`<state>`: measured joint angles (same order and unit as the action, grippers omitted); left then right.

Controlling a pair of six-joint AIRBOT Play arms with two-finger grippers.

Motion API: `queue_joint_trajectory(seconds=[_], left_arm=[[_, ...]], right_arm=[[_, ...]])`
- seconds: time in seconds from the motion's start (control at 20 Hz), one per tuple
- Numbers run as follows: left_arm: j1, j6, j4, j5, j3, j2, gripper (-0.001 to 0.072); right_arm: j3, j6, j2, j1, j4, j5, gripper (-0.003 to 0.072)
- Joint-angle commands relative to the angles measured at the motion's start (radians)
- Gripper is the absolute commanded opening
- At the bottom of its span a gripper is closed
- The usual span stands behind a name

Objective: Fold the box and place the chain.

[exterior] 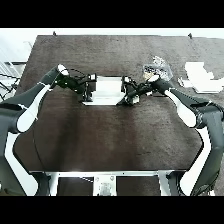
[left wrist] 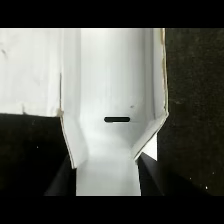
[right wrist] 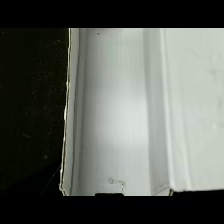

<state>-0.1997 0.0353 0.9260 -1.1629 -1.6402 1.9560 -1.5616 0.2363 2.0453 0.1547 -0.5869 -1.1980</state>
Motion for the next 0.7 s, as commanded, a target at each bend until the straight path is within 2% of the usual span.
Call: queue_joint_trajectory(seconds=[0.0, 0.6, 0.65], left_arm=[[-0.005, 0.013, -0.003, -0.009, 0.0, 0.005, 0.046], [-0.005, 0.027, -0.021, -0.024, 0.0, 0.01, 0.0459], [-0.005, 0.027, -0.021, -0.024, 0.0, 0.01, 0.0399]], right_arm=[[0.0, 0.0, 0.001, 0.001, 0.0, 0.0, 0.0521], [0.0, 0.0, 0.001, 0.001, 0.0, 0.0, 0.052], [0.0, 0.0, 0.001, 0.001, 0.0, 0.0, 0.0521]])
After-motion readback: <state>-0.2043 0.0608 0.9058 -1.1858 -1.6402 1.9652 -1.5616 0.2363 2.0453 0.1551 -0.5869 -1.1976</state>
